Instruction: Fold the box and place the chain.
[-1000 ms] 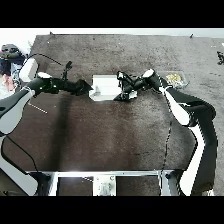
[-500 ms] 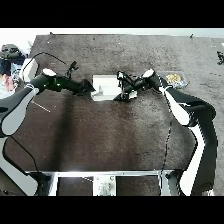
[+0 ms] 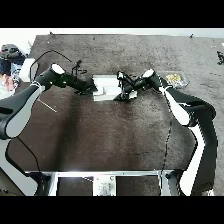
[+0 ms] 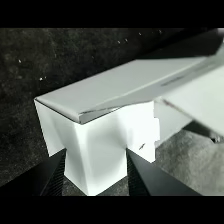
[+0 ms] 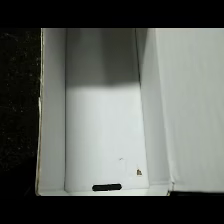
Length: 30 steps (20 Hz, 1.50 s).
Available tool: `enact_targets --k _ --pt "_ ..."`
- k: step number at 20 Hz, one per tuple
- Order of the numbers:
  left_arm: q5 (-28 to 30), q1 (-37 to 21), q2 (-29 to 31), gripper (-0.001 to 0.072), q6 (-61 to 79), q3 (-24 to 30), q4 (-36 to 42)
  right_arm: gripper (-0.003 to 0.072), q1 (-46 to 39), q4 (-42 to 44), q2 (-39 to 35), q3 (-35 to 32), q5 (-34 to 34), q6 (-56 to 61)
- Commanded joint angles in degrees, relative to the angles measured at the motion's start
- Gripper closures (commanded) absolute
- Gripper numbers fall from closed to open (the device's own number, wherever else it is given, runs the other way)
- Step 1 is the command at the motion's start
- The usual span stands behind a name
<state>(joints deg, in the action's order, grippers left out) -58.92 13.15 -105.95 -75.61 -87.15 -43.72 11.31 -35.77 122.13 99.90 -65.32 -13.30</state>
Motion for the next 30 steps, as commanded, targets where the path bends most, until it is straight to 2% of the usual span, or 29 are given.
enact_targets --k 1,9,12,15,17,20,29,30 --pt "1.55 1.9 0.0 0.0307 -7.17 -1.62 -5.88 0.0179 0.04 0.0 0.04 0.0 0.04 0.0" --pt "4.31 5.4 -0.04 0.0307 -17.66 -2.19 -15.3 0.0179 0.04 0.0 0.04 0.02 -0.02 0.0" --pt "3.74 8.63 -0.37 0.0307 -26.77 -4.79 -26.8 0.0179 0.04 0.02 0.04 0.02 -0.02 0.0" --pt "-0.59 11.26 -2.56 0.0329 -35.32 -9.7 -35.26 0.0179 0.04 0.02 0.04 0.0 -0.02 0.0" --pt "-5.66 13.29 -6.1 0.0348 -37.62 -15.3 -38.71 0.0179 0.04 0.02 0.04 0.0 -0.02 0.0" --pt "-13.55 16.0 -10.32 0.0358 -42.62 -23.41 -49.18 0.0179 0.04 0.02 0.04 0.0 -0.04 0.0" --pt "-13.64 16.33 -12.39 0.037 -48.3 -24.63 -51.41 0.0179 0.04 0.0 0.04 0.02 0.0 0.0" --pt "-13.75 16.33 -12.41 0.0492 -49.24 -24.61 -51.89 0.0179 0.04 0.02 0.04 0.02 -0.02 0.0"
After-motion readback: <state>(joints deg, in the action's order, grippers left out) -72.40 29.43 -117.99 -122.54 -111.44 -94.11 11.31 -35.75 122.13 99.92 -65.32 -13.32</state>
